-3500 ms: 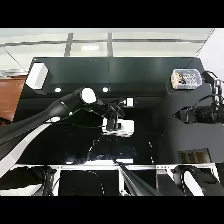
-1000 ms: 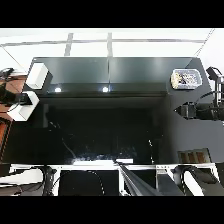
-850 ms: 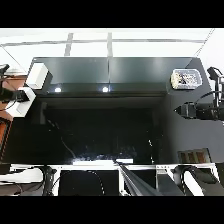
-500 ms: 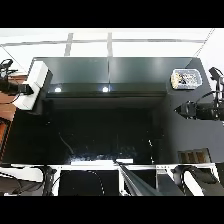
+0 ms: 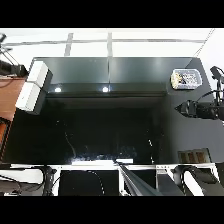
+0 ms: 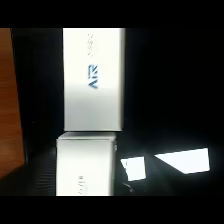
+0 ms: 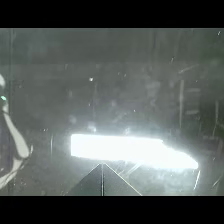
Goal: Fold the box and place the chain.
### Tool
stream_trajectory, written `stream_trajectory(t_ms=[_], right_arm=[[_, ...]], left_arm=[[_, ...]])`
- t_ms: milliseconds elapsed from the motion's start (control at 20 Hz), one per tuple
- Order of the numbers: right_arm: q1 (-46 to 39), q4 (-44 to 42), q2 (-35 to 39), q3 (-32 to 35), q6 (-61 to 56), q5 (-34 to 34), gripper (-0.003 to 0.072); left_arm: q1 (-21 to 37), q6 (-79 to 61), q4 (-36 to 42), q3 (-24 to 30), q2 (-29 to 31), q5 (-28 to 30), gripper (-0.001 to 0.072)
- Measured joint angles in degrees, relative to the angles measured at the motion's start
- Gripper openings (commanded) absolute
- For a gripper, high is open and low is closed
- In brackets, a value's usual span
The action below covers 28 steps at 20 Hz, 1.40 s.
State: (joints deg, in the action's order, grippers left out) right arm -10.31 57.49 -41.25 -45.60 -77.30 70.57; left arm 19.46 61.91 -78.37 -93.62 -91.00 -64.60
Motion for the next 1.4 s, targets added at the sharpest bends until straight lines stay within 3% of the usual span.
stream_trajectory(t_ms=[150,300,400,650,800,1000,1400], right_arm=[[0.0,0.2,0.0,0.4,2.5,-3.0,0.0015],[0.5,0.2,0.0,2.6,6.5,-8.3,0.0015],[2.0,0.1,0.0,5.4,9.3,-13.5,0.0015],[4.5,0.9,0.0,11.1,12.5,-25.1,0.0016],[5.0,1.0,0.0,12.2,13.0,-27.5,0.0016],[5.2,1.0,0.0,12.7,13.4,-28.8,0.0016],[5.3,1.1,0.0,12.8,13.5,-29.2,0.0015]], left_arm=[[-1.5,4.5,4.4,-2.3,2.3,-8.2,0.0024],[-3.9,5.2,13.3,3.8,7.8,-10.8,0.0024],[-7.0,3.5,17.4,13.6,14.8,-6.9,0.0025],[-13.6,-0.1,21.5,44.4,35.3,12.7,0.0028],[-13.1,-0.7,22.2,53.7,41.8,17.7,0.0028],[-12.2,-1.1,22.7,58.1,44.8,20.3,0.0028],[-11.8,-1.3,22.9,59.6,45.8,21.5,0.0028]])
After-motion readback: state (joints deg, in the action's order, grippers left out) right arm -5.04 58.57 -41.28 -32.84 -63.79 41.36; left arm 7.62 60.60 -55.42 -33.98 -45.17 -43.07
